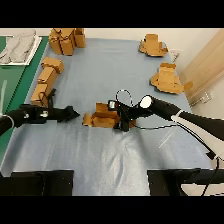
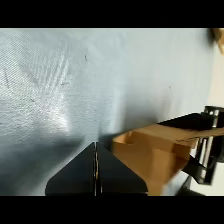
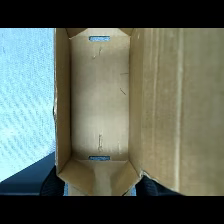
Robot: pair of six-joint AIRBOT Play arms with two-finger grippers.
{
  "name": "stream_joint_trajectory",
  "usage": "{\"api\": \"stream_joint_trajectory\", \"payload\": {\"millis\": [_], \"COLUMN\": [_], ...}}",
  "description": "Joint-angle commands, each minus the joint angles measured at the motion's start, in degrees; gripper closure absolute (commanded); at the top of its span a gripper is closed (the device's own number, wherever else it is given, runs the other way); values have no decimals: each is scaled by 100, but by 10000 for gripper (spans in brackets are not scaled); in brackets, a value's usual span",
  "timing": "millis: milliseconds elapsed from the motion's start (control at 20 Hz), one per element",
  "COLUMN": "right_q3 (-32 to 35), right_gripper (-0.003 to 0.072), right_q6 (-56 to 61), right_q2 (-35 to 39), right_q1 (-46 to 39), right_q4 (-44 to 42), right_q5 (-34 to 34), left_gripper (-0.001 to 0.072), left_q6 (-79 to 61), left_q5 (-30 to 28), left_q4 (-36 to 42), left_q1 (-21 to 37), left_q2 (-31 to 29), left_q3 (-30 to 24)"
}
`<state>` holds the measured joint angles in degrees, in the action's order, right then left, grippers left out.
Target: Fold the box.
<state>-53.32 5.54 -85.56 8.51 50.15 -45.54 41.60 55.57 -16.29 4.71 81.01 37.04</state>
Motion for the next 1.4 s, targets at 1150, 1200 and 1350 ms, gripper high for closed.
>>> {"api": "stream_joint_trajectory", "payload": {"millis": [1150,1200,1350], "right_q3": [-4,-4,-4], "right_gripper": [403,403,403], "right_q6": [4,4,4], "right_q2": [4,4,4], "right_q1": [4,4,4], "right_q4": [-2,-2,-2], "right_q5": [9,9,9], "left_gripper": [692,692,690], "left_q6": [1322,1296,1126], "left_q5": [221,269,509], "left_q4": [-922,-922,-848], "left_q1": [-793,-793,-793], "left_q2": [-212,-212,-212], "left_q3": [378,378,378]}}
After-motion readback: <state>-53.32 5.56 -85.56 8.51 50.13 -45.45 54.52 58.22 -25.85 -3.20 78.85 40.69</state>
